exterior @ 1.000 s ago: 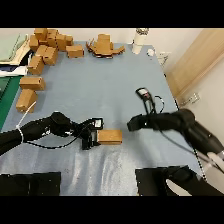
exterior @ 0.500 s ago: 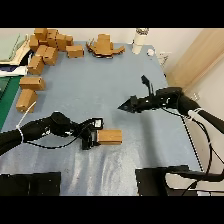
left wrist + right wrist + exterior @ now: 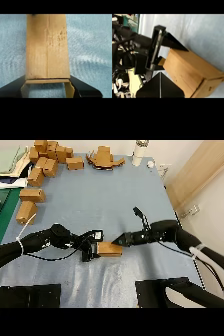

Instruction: Fold the box.

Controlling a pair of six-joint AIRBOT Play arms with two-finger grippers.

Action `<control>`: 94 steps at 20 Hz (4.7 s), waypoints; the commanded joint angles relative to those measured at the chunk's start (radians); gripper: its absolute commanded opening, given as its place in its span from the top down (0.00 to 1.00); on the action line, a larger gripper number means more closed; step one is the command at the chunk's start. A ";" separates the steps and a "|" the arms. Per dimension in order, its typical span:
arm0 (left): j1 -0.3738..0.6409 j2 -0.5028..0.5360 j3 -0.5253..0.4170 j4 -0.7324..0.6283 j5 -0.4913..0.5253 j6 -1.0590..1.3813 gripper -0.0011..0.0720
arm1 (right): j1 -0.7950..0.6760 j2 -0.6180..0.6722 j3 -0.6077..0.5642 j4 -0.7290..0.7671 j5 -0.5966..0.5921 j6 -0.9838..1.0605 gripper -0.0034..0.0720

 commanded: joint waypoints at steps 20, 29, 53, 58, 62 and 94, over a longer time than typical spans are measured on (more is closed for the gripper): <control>0.000 0.000 0.001 0.000 0.000 0.000 0.36 | 0.008 0.127 -0.162 -0.042 0.084 0.026 0.95; 0.000 0.000 0.001 0.000 0.000 0.000 0.36 | 0.008 0.125 -0.162 -0.059 0.117 0.026 0.95; 0.000 0.000 0.001 0.000 0.000 0.000 0.36 | 0.011 0.146 -0.165 -0.015 0.141 0.014 0.95; 0.000 0.000 0.001 0.000 0.000 0.000 0.36 | 0.108 0.168 -0.133 -0.015 0.169 0.068 0.95; 0.000 0.000 0.001 0.000 0.000 0.000 0.36 | 0.241 0.169 -0.132 -0.016 0.335 0.132 0.95; 0.000 0.000 0.001 0.000 0.000 0.000 0.36 | 0.361 0.214 -0.041 -0.256 0.475 0.320 0.95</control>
